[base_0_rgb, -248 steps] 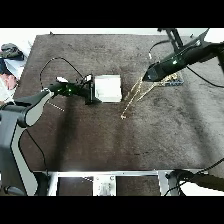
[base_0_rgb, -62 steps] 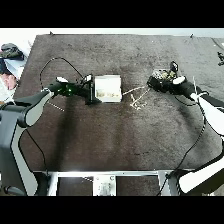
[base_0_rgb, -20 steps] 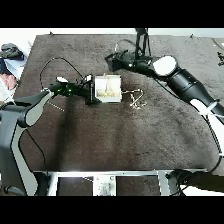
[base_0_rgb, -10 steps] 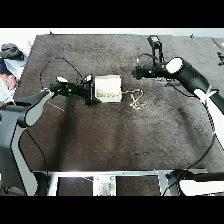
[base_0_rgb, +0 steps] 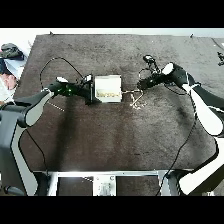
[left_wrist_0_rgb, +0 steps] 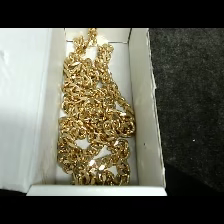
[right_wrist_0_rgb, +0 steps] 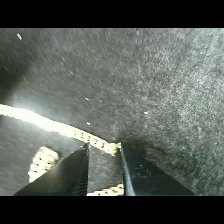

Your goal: Fold the box and place the chain.

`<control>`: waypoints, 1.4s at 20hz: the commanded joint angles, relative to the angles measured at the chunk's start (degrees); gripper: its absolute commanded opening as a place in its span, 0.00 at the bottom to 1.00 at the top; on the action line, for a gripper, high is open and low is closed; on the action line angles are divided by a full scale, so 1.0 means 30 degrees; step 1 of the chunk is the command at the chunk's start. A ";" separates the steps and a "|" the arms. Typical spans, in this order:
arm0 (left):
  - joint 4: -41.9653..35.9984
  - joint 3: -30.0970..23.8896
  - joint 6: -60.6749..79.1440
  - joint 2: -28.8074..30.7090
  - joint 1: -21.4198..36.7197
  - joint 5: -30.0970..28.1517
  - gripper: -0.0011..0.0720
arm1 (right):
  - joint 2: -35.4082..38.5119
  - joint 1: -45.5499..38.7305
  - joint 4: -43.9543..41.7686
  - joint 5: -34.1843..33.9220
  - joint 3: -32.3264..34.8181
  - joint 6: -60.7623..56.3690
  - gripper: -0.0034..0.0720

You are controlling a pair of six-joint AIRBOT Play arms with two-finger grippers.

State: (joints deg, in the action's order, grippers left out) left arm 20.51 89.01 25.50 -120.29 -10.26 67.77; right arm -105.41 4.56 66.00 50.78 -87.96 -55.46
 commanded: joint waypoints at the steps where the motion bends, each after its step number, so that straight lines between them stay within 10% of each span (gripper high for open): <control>1: 0.0000 0.0015 0.0000 -0.0007 0.0007 -0.0007 0.67 | -0.0707 -0.0080 0.1064 0.0933 -0.0597 0.1005 0.38; 8: 0.0007 0.0007 0.0000 -0.0007 0.0007 0.0000 0.67 | -0.1435 -0.0066 0.1005 0.1661 -0.0612 0.2127 0.30; 10: 0.0007 0.0007 0.0000 -0.0007 0.0007 -0.0007 0.67 | -0.1333 -0.0066 -0.0729 0.1668 -0.0619 0.4240 0.06; 19: 0.0007 0.0007 0.0000 -0.0007 0.0000 -0.0007 0.67 | 0.4707 0.0270 -1.0382 0.5042 -0.0634 0.8750 0.06; 28: 0.0007 0.0007 0.0000 -0.0007 0.0007 0.0000 0.67 | 0.7431 0.3140 -1.0928 0.1566 -0.0678 0.9661 0.06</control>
State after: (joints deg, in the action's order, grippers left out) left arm 20.51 89.01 25.47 -120.29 -10.26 67.77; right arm -84.47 12.03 34.17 59.29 -89.84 -27.24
